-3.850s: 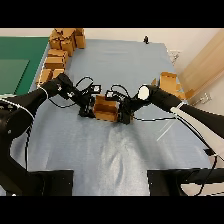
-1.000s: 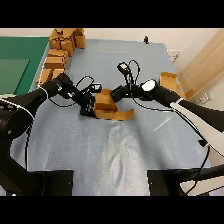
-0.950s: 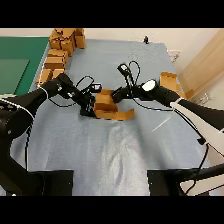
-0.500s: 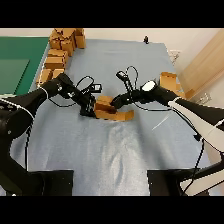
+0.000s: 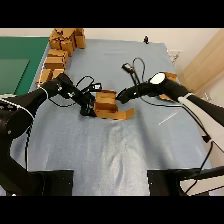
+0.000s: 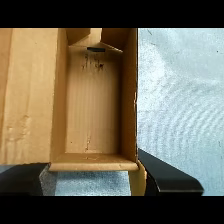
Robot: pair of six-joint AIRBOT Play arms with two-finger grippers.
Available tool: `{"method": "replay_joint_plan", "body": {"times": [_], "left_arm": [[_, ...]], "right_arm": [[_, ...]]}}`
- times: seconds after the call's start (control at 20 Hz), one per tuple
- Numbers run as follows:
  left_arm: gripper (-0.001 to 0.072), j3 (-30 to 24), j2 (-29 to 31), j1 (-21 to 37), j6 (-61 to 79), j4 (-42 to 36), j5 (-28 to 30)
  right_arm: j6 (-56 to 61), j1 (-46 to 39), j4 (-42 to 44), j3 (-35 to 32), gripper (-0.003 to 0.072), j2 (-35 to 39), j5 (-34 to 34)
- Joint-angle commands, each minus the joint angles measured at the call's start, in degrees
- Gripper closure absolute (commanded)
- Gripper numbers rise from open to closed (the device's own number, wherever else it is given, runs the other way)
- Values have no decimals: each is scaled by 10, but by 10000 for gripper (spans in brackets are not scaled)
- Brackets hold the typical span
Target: Fold the box.
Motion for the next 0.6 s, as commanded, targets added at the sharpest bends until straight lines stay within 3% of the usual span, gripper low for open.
{"method": "replay_joint_plan", "body": {"times": [0.0, 0.15, 0.35, 0.55], "left_arm": [[510, 0, 0, 1, 2, 1, -3], [511, 0, 0, 1, 2, 5, -2], [510, 0, 0, 1, -1, 9, 6], [511, 0, 0, 1, -7, 10, 6]], "right_arm": [[21, -42, -3, -3, 681, 49, 74], [99, -106, 12, -71, 681, 112, 91], [210, -218, 74, -242, 681, 204, 48], [256, -234, 76, -297, 682, 174, 62]]}}
